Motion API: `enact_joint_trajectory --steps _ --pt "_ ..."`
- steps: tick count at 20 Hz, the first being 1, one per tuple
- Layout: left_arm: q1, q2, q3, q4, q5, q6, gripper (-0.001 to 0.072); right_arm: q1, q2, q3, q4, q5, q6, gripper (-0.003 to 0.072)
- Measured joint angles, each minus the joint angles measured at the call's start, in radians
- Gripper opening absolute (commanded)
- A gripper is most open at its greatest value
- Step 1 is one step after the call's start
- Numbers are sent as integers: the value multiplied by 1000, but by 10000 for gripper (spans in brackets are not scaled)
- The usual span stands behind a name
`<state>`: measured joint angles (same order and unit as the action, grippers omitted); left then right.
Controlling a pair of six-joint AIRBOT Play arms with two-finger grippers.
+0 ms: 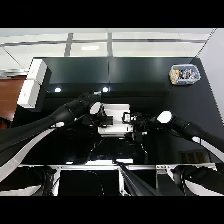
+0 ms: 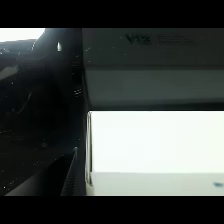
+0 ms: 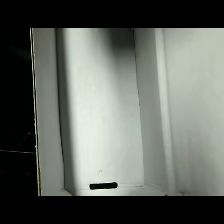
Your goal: Fold the box and place the chain.
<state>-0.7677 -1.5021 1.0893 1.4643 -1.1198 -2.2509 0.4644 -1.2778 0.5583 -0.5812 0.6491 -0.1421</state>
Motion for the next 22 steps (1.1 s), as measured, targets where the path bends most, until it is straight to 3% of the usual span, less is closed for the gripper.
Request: enact_joint_trajectory --steps 1,3,4,6,7,8,9,10,11,12,13,14,18,19,20,21,22 --pt "0 -2 0 0 -2 -1 322 0 0 0 0 0 0 156" --pt "0 -4 3 -3 -3 -4 75 0 0 0 0 0 0 157" --pt "0 -5 4 1 -10 -4 23 0 0 0 0 0 0 156" --pt "0 -6 5 1 -10 -4 23 0 0 0 0 0 0 156" --pt "0 -6 6 0 -9 -4 44 0 0 0 0 0 0 156" --pt "0 -6 6 0 -8 -4 195 0 0 0 0 0 0 156" --pt "0 -6 6 -3 -4 -4 447 0 0 0 0 0 0 157" --pt "0 -6 6 -3 1 -4 520 0 0 0 0 0 0 157" --pt "0 -6 6 -6 1 -4 506 0 0 0 0 0 0 156" --pt "0 -6 6 -6 2 -3 457 0 0 0 0 0 0 156" --pt "0 -6 6 -6 2 -3 218 0 0 0 0 0 0 157" --pt "0 -6 6 -7 2 -4 23 0 0 0 0 0 0 157" --pt "1 -6 6 -6 -6 -1 23 0 0 0 0 0 0 158" --pt "0 -6 6 -6 -6 -1 23 0 0 0 0 0 0 220" --pt "1 -6 6 -7 -6 -1 23 0 0 0 0 0 0 533" --pt "0 -6 6 -7 -6 -1 23 0 0 0 0 0 0 678" --pt "0 -6 6 -13 -4 -1 23 0 1 0 0 4 4 677"
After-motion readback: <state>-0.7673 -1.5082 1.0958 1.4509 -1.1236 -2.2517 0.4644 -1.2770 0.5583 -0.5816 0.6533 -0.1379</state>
